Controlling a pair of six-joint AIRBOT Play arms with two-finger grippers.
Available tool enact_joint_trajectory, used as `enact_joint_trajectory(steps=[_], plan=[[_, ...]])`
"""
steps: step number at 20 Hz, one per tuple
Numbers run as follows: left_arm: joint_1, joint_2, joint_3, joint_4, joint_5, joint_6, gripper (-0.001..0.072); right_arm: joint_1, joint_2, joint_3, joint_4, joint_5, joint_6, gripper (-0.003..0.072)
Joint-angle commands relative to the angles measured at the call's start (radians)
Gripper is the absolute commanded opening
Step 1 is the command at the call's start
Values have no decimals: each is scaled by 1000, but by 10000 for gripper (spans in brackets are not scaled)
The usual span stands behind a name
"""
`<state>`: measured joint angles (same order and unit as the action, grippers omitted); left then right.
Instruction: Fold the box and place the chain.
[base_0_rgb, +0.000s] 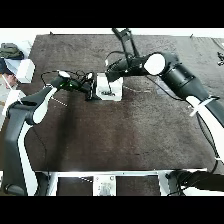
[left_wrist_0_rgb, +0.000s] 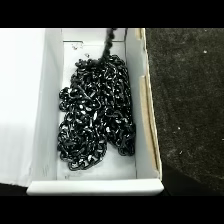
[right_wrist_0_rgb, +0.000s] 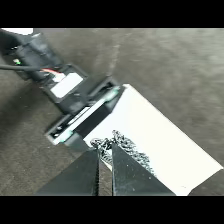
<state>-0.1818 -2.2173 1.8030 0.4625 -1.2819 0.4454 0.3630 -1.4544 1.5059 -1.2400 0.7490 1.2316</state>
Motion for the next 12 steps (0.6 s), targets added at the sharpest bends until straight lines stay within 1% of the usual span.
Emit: enact_joint_trajectory(steps=[1, 4, 5, 6, 7, 10, 12], plan=[[1, 1, 0, 0, 0, 0, 273, 23, -51, 1, 35, -24, 3, -18], [1, 1, 0, 0, 0, 0, 273, 19, -94, 0, 32, -32, 3, -16], [1, 0, 0, 0, 0, 0, 273, 10, -103, 0, 24, -32, 3, 34], [1, 0, 0, 0, 0, 0, 273, -5, -105, 0, 21, -31, 4, 204], [1, 0, 0, 0, 0, 0, 273, -29, -103, 0, 22, -21, 9, 235], [1, 1, 0, 0, 0, 0, 273, -137, -77, -19, 14, 63, 49, 234], [1, 1, 0, 0, 1, 0, 273, -233, -27, -93, 10, 100, 79, 234]])
